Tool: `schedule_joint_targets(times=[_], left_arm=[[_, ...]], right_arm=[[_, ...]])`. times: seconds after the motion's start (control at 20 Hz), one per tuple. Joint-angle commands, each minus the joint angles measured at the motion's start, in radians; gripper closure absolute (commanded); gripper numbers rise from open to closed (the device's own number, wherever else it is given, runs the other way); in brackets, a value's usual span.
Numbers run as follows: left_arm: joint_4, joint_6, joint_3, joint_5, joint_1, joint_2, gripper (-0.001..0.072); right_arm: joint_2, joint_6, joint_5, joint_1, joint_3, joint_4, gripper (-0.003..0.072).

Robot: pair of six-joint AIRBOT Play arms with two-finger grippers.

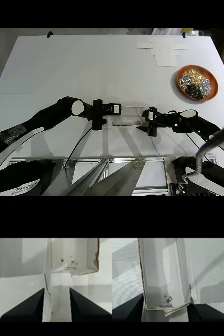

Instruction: Fold the box and place the chain.

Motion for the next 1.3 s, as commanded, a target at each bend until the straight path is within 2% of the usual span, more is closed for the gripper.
schedule_joint_targets(times=[0.0,0.1,0.45,0.65,0.75,0.8,1.15,1.2,1.25], left_arm=[[-0.034,0.007,0.000,0.005,-0.016,-0.005,0.0371],[-0.045,0.007,0.000,0.003,-0.033,-0.005,0.0440],[-0.089,0.008,0.000,-0.013,-0.044,-0.008,0.0438],[-0.090,0.007,0.000,0.040,-0.045,-0.012,0.0448],[-0.090,0.007,0.000,0.055,-0.047,-0.013,0.0601],[-0.094,0.007,0.000,0.055,-0.047,-0.015,0.0646],[-0.173,0.058,0.000,0.064,-0.069,-0.024,0.0631],[-0.188,0.080,0.000,0.064,-0.071,-0.024,0.0597],[-0.200,0.094,0.000,0.064,-0.072,-0.028,0.0532]], right_arm=[[0.001,0.000,0.001,0.000,0.000,0.000,0.0210],[0.001,0.000,0.001,0.000,0.000,0.000,0.0210],[0.001,0.000,0.000,0.000,0.000,0.000,0.0210],[0.001,0.000,0.000,0.000,0.000,0.000,0.0210],[0.001,0.000,0.000,0.000,0.000,0.000,0.0210],[0.001,0.000,0.001,0.000,0.000,0.000,0.0210],[0.001,0.000,0.001,0.000,0.000,0.000,0.0210],[0.001,0.000,0.000,0.000,0.000,0.000,0.0210],[0.001,0.000,0.000,0.000,0.000,0.000,0.0210]])
